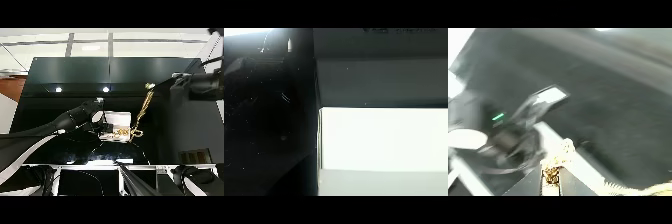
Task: Fold the box and place the chain.
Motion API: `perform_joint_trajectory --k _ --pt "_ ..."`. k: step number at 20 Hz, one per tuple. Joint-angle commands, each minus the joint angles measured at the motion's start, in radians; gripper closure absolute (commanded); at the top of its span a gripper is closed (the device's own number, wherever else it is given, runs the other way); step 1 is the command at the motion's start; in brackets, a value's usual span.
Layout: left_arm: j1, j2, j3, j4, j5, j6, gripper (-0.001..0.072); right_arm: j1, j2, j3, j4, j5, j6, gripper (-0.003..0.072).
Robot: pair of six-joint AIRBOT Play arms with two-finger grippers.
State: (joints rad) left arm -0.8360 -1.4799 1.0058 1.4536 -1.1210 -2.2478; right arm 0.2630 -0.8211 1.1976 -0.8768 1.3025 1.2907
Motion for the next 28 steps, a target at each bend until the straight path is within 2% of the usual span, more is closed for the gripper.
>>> perform_joint_trajectory --k 1,5,10,16,19,20,21,22,26,28 --pt "-0.001 -0.001 0.0 0.001 -0.014 0.0 0.0677 0.125 -0.018 -0.002 0.036 -0.005 -0.016 0.0653" --pt "-0.001 -0.001 0.0 0.0 -0.014 0.0 0.0677 0.221 -0.085 -0.003 0.039 -0.03 -0.016 0.0654" --pt "-0.001 -0.001 0.0 0.0 -0.014 0.0 0.0677 0.253 -0.146 -0.033 0.039 -0.035 -0.016 0.0654" --pt "-0.001 -0.001 0.0 0.0 -0.014 0.0 0.0677 0.253 -0.165 -0.224 0.06 -0.15 -0.016 0.0654" --pt "-0.001 -0.001 0.0 0.0 -0.014 0.0 0.0677 0.251 -0.175 -0.311 0.057 -0.171 -0.016 0.0651" --pt "-0.001 -0.001 0.0 0.0 -0.014 0.0 0.0677 0.244 -0.175 -0.315 0.033 -0.161 -0.014 0.0517" --pt "-0.001 -0.001 0.0 0.0 -0.014 0.0 0.0677 0.228 -0.174 -0.315 0.026 -0.146 -0.016 0.0187" --pt "-0.001 -0.001 0.0 0.0 -0.014 0.0 0.0677 0.195 -0.174 -0.314 0.027 -0.121 -0.019 0.0152" --pt "-0.001 -0.001 0.0 0.0 -0.015 0.0 0.0677 -0.015 -0.164 -0.313 -0.003 0.039 -0.159 0.0152" --pt "-0.001 -0.001 0.0 0.0 -0.014 0.0 0.0677 -0.104 -0.162 -0.336 -0.083 0.029 -0.269 0.0153"
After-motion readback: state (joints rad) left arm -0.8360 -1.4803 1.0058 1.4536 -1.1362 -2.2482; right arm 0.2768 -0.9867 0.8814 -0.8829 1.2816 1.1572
